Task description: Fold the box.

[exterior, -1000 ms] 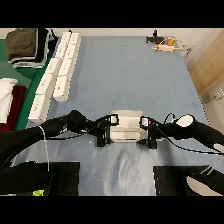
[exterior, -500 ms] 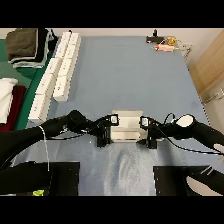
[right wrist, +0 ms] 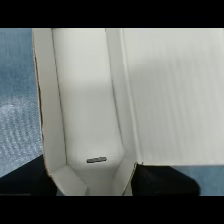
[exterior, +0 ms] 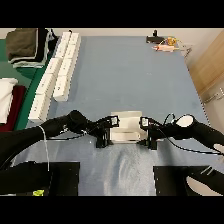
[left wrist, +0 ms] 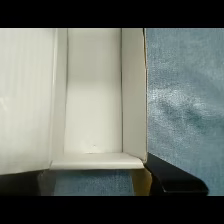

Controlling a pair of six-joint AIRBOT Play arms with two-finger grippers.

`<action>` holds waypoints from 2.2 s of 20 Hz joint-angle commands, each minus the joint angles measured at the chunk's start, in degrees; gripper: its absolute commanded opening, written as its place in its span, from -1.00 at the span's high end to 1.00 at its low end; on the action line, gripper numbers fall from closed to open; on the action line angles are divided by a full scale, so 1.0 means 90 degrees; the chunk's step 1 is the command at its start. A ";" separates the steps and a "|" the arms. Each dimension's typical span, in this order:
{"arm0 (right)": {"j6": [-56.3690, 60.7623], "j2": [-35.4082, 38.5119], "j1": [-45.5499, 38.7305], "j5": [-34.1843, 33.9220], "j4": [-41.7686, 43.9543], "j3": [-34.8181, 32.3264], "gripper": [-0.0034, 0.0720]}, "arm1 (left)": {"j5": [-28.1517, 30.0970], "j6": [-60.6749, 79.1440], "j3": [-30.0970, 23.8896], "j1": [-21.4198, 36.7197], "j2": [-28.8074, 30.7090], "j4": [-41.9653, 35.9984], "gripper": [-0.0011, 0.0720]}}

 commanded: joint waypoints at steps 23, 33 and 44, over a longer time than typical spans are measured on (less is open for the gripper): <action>0.0002 0.0002 -0.0002 -0.0002 0.0002 0.0005 -0.62 | 0.0027 -0.0002 0.0002 -0.0015 -0.0002 0.0007 -0.46; 0.0002 0.0002 -0.0002 0.0000 0.0002 0.0005 -0.62 | 0.0027 0.0000 0.0002 -0.0015 -0.0002 0.0007 -0.46; 0.0007 0.0015 -0.0005 0.0036 -0.0202 0.0005 -1.00 | 0.0027 0.0000 0.0002 -0.0015 -0.0002 0.0007 -0.46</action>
